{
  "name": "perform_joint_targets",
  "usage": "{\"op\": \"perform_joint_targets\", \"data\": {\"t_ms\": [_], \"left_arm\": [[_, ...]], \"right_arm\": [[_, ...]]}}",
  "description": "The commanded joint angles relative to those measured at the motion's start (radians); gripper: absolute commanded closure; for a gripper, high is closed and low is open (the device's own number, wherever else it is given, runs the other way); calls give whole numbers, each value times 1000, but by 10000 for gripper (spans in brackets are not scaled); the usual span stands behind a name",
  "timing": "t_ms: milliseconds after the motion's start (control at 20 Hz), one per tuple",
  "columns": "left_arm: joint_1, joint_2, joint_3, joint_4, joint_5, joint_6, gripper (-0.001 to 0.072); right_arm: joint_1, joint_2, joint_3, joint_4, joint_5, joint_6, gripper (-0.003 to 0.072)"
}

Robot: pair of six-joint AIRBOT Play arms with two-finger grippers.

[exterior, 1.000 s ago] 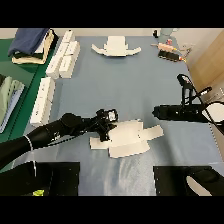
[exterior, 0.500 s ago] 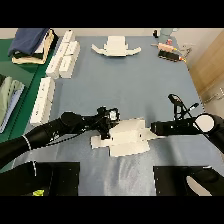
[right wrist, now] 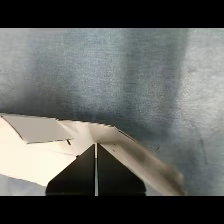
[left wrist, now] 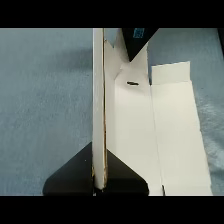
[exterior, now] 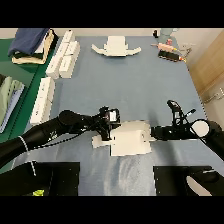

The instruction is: Fold the box.

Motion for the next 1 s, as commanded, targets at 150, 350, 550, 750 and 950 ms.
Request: {"op": "perform_joint_targets", "data": {"t_ms": [150,350,550,750,950], "left_arm": [[0,12,1,2,-2,1,696],[0,12,3,81,233,109,696],[62,11,11,81,97,72,696],[120,11,33,82,-96,76,696],[91,12,36,82,-90,119,700]], "right_arm": [[1,0,-5,-2,-39,11,669],[1,2,-3,18,-55,11,669],[-2,32,76,-44,-68,20,670],[-5,90,221,-247,-93,166,670],[-4,113,246,-288,-95,192,670]]}}
